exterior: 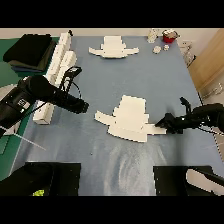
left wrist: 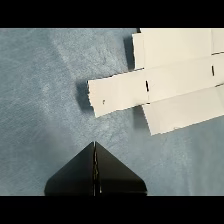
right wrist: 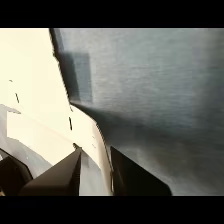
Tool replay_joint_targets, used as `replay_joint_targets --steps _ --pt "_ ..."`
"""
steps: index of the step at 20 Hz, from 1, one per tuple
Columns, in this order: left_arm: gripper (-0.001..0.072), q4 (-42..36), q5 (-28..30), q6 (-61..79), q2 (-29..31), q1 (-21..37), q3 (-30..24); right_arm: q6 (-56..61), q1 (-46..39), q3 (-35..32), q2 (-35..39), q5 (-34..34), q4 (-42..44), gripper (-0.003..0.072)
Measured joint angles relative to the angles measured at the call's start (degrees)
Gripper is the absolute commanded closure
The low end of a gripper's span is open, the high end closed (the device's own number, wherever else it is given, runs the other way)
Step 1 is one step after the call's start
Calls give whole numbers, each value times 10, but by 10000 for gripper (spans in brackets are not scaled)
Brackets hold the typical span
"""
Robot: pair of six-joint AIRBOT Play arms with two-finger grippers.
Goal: Fold the box.
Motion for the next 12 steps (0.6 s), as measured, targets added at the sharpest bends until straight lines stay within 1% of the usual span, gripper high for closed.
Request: replay_joint_targets --steps 2,3,4,6,7,8,9,12 --pt "695 -1 0 0 0 0 0 0 26 -1 0 17 2 533" --pt "695 -3 0 0 0 0 0 0 34 -1 0 23 3 548" --pt "694 -3 -1 0 0 0 0 0 41 -1 0 26 4 668" --pt "693 -8 0 0 0 0 0 0 50 0 1 23 9 682" --pt "606 -9 1 0 0 0 1 0 53 0 1 20 9 682" --pt "390 -12 5 -2 0 3 2 -3 60 0 1 14 8 682" --pt "358 -12 7 -5 -1 8 5 -7 70 0 2 7 9 682" --pt "358 -19 6 -19 -15 43 24 -18 126 5 3 12 11 682"
